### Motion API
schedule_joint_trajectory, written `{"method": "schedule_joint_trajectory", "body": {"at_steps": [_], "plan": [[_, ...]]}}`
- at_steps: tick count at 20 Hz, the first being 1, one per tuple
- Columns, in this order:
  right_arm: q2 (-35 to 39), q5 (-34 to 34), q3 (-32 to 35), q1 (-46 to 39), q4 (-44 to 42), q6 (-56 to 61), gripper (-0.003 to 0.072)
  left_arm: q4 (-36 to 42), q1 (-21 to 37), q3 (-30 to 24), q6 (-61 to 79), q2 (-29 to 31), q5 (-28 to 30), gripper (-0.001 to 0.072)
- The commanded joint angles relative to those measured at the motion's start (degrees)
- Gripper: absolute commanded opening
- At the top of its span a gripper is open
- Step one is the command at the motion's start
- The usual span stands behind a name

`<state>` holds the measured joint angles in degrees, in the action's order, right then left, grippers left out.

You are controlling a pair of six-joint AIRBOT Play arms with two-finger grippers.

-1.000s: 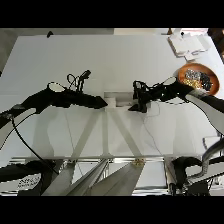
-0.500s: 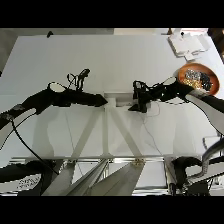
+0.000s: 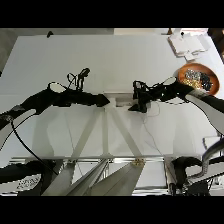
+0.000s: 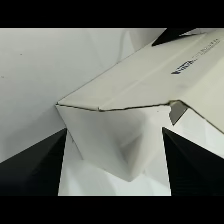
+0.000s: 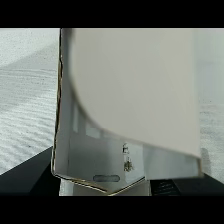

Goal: Fold the box and place the chain.

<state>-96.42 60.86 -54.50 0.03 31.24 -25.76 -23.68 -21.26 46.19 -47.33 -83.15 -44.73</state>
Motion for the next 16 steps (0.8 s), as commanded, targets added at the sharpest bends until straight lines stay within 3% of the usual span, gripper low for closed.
{"method": "schedule_joint_trajectory", "body": {"at_steps": [1,5,16], "plan": [[0.0,0.0,0.0,0.0,0.0,0.0,0.0437,-0.2,-1.0,0.1,-0.1,0.0,2.8,0.0648],[0.0,0.0,0.0,0.0,0.0,0.0,0.0437,-2.6,-1.4,0.1,-0.7,0.0,6.1,0.0635],[0.0,0.0,0.0,0.0,0.0,0.0,0.0437,-9.9,-1.4,0.0,-5.8,0.0,8.2,0.0629]]}}
